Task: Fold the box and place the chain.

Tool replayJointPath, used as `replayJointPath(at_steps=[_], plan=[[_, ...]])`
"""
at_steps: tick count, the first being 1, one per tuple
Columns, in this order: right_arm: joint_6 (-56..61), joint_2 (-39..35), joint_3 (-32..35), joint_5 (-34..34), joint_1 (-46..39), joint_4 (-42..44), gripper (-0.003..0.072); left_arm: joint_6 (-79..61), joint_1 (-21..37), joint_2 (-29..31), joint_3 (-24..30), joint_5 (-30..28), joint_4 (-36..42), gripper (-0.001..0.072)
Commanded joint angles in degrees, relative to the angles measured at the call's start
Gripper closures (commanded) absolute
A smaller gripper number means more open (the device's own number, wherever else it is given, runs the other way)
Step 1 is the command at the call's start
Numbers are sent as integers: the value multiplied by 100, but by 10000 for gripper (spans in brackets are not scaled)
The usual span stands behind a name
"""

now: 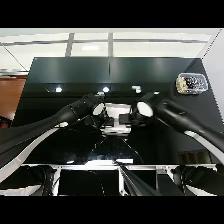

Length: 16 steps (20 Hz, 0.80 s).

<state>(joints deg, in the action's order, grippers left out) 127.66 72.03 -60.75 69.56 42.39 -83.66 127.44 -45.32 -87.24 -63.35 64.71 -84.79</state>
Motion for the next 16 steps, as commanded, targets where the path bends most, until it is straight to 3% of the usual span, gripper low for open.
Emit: replayJointPath(at_steps=[1, 3, 5, 6, 9, 10, 11, 13, 16], plan=[[-162, -1161, -4, 970, -50, -1362, 379, -7, 2, 0, -4, 7, 0, 680], [-153, -1681, 44, 1545, -177, -2870, 380, -7, 2, 0, -4, 4, 0, 680], [-153, -1926, 260, 1499, -540, -3987, 380, -7, 2, 0, -4, 4, 0, 680], [-153, -1921, 404, 1187, -876, -4256, 380, -7, 2, 0, -4, 4, 0, 681], [280, -1821, 1025, -807, -2208, -4190, 378, -9, 2, 0, -4, 7, -2, 680], [553, -1709, 1161, -1390, -2627, -4153, 276, -7, 2, 0, -4, 7, -2, 681], [699, -1488, 1189, -1893, -3080, -3923, -23, -9, 2, 0, -4, 4, -2, 680], [516, -927, 988, -2507, -3921, -2896, -23, -9, 2, 0, -4, 7, -4, 680], [-188, 107, -109, -2337, -5029, -748, -22, -9, 2, 0, -4, 7, -4, 680]])
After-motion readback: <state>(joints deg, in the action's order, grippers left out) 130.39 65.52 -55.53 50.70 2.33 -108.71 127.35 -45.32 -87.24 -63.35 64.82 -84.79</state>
